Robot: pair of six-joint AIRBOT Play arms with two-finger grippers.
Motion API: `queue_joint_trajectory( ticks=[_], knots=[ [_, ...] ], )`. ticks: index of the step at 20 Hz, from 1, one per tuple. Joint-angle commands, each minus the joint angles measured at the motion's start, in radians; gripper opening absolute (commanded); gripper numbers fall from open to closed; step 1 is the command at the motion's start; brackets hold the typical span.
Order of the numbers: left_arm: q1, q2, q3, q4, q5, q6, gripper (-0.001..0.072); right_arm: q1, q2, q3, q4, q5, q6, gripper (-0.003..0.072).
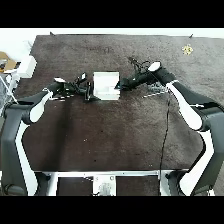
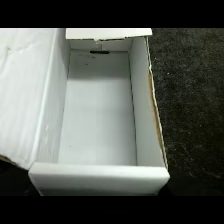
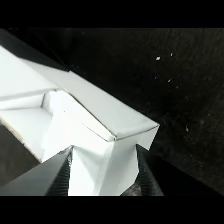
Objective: Fold the box and place the chain.
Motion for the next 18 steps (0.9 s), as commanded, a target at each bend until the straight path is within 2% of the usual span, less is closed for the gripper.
queue_joint_trajectory(
  ticks=[1, 4, 7, 9, 12, 16, 18],
  knots=[
    [0.000, 0.000, 0.000, 0.000, 0.000, 0.000, 0.0395, 0.043, 0.000, 0.041, -0.185, -0.025, 0.105, 0.0456],
    [0.000, 0.000, 0.000, 0.000, 0.000, 0.000, 0.0395, 0.089, 0.000, 0.069, -0.361, -0.034, 0.191, 0.0456],
    [0.000, 0.000, 0.000, 0.000, 0.000, 0.000, 0.0395, 0.104, 0.000, 0.073, -0.394, -0.032, 0.235, 0.0455],
    [0.000, 0.000, 0.000, 0.000, 0.000, 0.000, 0.0395, 0.120, 0.000, 0.079, -0.438, -0.013, 0.278, 0.0455],
    [0.000, 0.000, 0.000, 0.000, 0.000, 0.000, 0.0395, 0.175, -0.004, 0.117, -0.623, 0.040, 0.375, 0.0455],
    [0.000, 0.000, 0.000, 0.000, 0.000, 0.000, 0.0395, 0.225, -0.015, 0.164, -0.726, 0.066, 0.491, 0.0436],
    [0.000, 0.000, 0.000, 0.000, 0.000, 0.000, 0.0395, 0.260, -0.019, 0.182, -0.843, 0.093, 0.571, 0.0435]
  ],
)
